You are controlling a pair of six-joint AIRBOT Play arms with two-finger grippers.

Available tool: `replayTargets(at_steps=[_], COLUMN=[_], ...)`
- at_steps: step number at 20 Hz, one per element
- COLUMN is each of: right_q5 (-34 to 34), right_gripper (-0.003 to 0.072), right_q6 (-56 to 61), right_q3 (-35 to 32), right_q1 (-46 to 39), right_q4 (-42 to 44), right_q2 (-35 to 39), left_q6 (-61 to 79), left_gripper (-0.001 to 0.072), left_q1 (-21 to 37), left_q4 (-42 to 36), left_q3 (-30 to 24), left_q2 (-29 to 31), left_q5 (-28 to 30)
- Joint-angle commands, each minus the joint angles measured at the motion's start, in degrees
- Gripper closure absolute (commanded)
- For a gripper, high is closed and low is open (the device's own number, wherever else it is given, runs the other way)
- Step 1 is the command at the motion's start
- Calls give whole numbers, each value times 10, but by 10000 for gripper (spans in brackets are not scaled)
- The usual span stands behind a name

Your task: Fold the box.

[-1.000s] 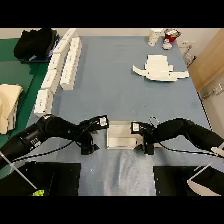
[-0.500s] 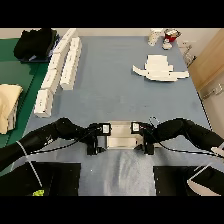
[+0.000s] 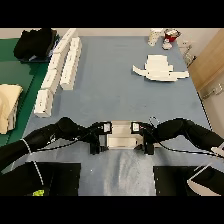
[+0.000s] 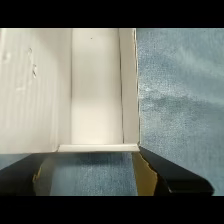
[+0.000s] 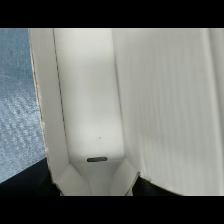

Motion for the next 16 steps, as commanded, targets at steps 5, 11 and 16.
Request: replayTargets(at_steps=[5,11,16], right_q5=[0,0,0], right_gripper=[303,302,302], right_q6=[0,0,0], right_q3=[0,0,0], right_q1=[0,0,0], right_q4=[0,0,0], right_q2=[0,0,0], left_q6=[17,17,17], left_gripper=[15,308,308], left_q1=[-28,-29,-29], left_q4=[-35,-32,-32], left_q3=[3,3,3], left_q2=[-43,-43,-43], left_q5=[45,43,43])
